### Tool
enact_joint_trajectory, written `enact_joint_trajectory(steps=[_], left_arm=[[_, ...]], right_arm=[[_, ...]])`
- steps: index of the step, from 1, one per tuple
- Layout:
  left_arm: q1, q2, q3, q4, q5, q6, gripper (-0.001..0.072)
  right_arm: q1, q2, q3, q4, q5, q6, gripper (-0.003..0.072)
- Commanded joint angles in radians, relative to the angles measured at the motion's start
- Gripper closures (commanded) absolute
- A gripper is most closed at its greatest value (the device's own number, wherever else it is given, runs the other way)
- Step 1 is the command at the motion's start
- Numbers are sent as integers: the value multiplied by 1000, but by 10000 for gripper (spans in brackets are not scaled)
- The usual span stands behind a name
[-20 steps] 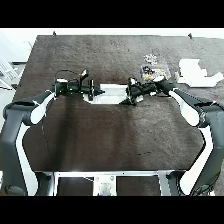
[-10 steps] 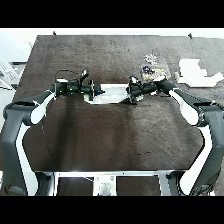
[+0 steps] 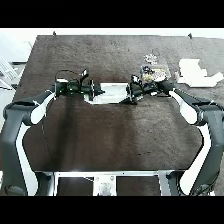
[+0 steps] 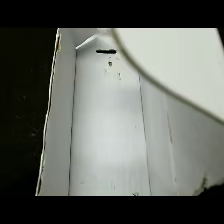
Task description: Fold the box and place the chain.
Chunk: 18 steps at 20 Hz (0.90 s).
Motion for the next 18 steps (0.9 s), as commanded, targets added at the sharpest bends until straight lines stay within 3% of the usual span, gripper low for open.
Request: enact_joint_trajectory(steps=[1, 11, 13, 18], left_arm=[[1, 0, 1, -1, 6, 1, 689], [1, 0, 1, -1, 7, 1, 689], [1, 0, 1, -1, 7, 1, 689], [1, 0, 1, -1, 7, 1, 689]], right_arm=[[1, -8, 3, 3, 12, 10, 46], [2, -19, 10, 3, 13, 10, 48], [2, -21, 10, 3, 13, 10, 111], [2, -22, 10, 3, 13, 9, 111]])
